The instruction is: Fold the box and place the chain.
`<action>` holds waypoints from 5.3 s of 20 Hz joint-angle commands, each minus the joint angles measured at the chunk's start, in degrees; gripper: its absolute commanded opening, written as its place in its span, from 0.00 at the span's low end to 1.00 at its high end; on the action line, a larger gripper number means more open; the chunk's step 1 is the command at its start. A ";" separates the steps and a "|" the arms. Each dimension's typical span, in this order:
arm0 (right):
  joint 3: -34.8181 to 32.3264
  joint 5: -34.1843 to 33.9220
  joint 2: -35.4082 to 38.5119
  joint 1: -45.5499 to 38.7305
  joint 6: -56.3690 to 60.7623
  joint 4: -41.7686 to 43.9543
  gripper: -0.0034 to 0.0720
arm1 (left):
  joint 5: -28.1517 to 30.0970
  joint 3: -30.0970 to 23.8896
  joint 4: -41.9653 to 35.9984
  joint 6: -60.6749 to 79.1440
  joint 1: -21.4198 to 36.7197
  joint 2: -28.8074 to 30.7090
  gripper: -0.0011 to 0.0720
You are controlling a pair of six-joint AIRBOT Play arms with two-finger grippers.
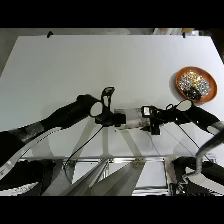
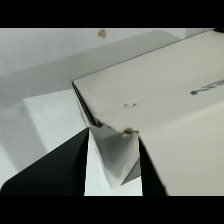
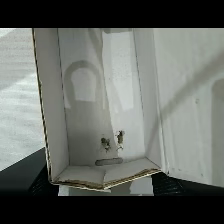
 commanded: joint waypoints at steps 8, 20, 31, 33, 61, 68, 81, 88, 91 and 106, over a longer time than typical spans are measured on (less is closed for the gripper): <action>0.04 0.00 -0.02 0.02 0.02 -0.02 0.63 | -19.74 16.04 7.15 -20.57 -2.19 -14.38 0.38; 0.04 0.00 -0.02 0.02 0.02 -0.02 0.63 | -15.98 16.04 13.00 -27.06 -4.94 -14.93 0.01; 0.04 0.00 -0.02 0.02 0.02 -0.02 0.63 | -15.98 16.04 13.49 -26.38 -5.42 -14.93 0.17; 0.04 0.00 -0.02 0.02 0.02 -0.02 0.63 | -15.98 16.04 13.70 -26.40 -5.49 -14.93 0.22; 0.04 0.00 -0.02 0.02 0.02 -0.02 0.63 | -2.64 -18.34 -18.34 112.80 25.05 27.45 0.96; 0.04 -0.02 -0.02 0.02 0.02 0.00 0.63 | 8.70 -26.01 -38.93 143.47 22.08 7.82 0.97; 0.04 -0.02 -0.02 0.02 0.02 0.00 0.63 | 13.90 -24.24 -52.54 140.93 12.85 3.48 0.97; 0.04 -0.02 -0.02 0.02 0.02 0.00 0.63 | 14.29 -24.24 -53.92 141.33 11.69 1.86 0.97; 0.04 -0.02 -0.02 0.02 0.02 0.00 0.63 | 14.71 -24.24 -55.52 145.70 11.04 1.79 0.97; 0.04 -0.02 -0.02 0.02 0.02 0.00 0.63 | 18.64 -24.24 -61.24 147.03 10.05 0.11 0.52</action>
